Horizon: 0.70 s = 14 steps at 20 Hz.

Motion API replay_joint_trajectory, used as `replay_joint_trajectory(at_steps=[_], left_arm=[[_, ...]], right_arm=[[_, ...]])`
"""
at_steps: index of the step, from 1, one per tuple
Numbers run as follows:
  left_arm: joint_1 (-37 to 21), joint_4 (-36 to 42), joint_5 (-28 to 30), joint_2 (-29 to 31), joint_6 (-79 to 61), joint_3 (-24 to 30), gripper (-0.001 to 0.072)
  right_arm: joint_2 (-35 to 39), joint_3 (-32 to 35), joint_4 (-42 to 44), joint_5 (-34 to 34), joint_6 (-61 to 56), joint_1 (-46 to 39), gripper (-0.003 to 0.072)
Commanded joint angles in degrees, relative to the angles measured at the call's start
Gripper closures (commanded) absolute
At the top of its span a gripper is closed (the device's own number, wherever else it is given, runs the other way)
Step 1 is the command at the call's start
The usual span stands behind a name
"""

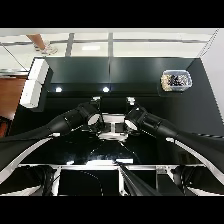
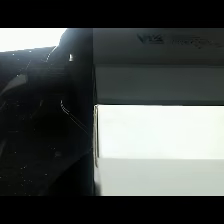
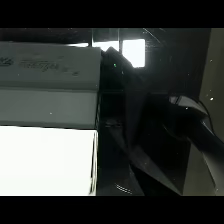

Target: Fold the box and place the chain.

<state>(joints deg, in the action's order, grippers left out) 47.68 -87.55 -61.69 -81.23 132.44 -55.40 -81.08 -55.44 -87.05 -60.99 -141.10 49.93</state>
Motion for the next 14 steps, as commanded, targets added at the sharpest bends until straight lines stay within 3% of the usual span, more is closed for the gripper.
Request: replay_joint_trajectory(at_steps=[1,3,4,9,10,11,14], left_arm=[[-0.04,-0.04,-0.07,0.00,0.02,0.00,0.0679],[-0.04,-0.04,-0.11,0.00,0.02,0.00,0.0679],[-0.04,-0.04,-0.09,0.00,0.02,0.00,0.0679],[-0.04,-0.04,-0.04,0.00,0.02,0.00,0.0679],[-0.04,-0.04,-0.04,0.00,0.02,0.00,0.0679],[-0.04,-0.04,-0.09,0.00,0.02,0.00,0.0679],[-0.04,-0.04,-0.09,0.00,0.02,0.00,0.0679]], right_arm=[[-0.26,-0.04,0.02,1.36,-1.03,0.04,0.0478],[-0.26,-0.04,0.22,2.91,-1.05,0.04,0.0567],[-0.26,-0.04,0.92,3.28,-1.01,0.04,0.0667],[-0.26,-0.04,1.07,2.62,-0.94,0.04,0.0658],[-0.26,-0.11,1.07,2.45,-0.94,0.04,0.0572],[-0.24,-0.17,1.09,2.38,-0.85,0.04,0.0533],[-0.26,-0.26,1.11,2.21,-0.76,0.04,0.0556]])
